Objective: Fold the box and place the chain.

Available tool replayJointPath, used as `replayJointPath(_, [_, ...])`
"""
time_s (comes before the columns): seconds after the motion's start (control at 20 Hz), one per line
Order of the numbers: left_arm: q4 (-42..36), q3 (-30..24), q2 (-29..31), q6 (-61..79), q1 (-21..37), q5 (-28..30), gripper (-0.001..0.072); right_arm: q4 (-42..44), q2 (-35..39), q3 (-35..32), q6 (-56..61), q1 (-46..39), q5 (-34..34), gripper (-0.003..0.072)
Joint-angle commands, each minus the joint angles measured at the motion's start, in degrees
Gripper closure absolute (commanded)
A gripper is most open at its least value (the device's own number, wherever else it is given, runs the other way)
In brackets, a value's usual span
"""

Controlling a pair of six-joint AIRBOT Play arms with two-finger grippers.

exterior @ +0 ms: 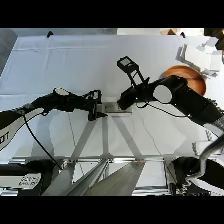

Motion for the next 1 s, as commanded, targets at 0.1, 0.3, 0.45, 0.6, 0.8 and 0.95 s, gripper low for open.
replayJointPath(0.1, [0.02, 0.04, 0.02, 0.00, 0.04, 0.00, 0.0318, -6.14, 2.86, 0.00, 2.32, -0.22, 2.54, 0.0676])
replayJointPath(0.3, [0.02, 0.04, 0.02, 0.02, 0.02, 0.02, 0.0318, -3.89, 4.37, 0.00, 2.14, -0.20, 6.40, 0.0676])
replayJointPath(0.45, [0.02, 0.04, 0.02, 0.02, 0.02, 0.02, 0.0318, -3.52, 4.37, 0.00, 1.99, -0.02, 8.41, 0.0676])
replayJointPath(0.6, [0.02, 0.04, 0.02, 0.02, 0.04, 0.02, 0.0318, -2.32, 4.37, 0.00, 1.97, -0.04, 8.41, 0.0676])
replayJointPath(0.8, [0.02, 0.04, 0.02, 0.02, 0.02, 0.00, 0.0318, -3.96, 4.37, 0.00, 2.03, -0.04, 8.20, 0.0677])
replayJointPath(0.95, [0.02, 0.04, 0.02, 0.02, 0.02, 0.00, 0.0318, -6.75, 4.37, 0.00, 4.02, -0.04, 8.31, 0.0677])
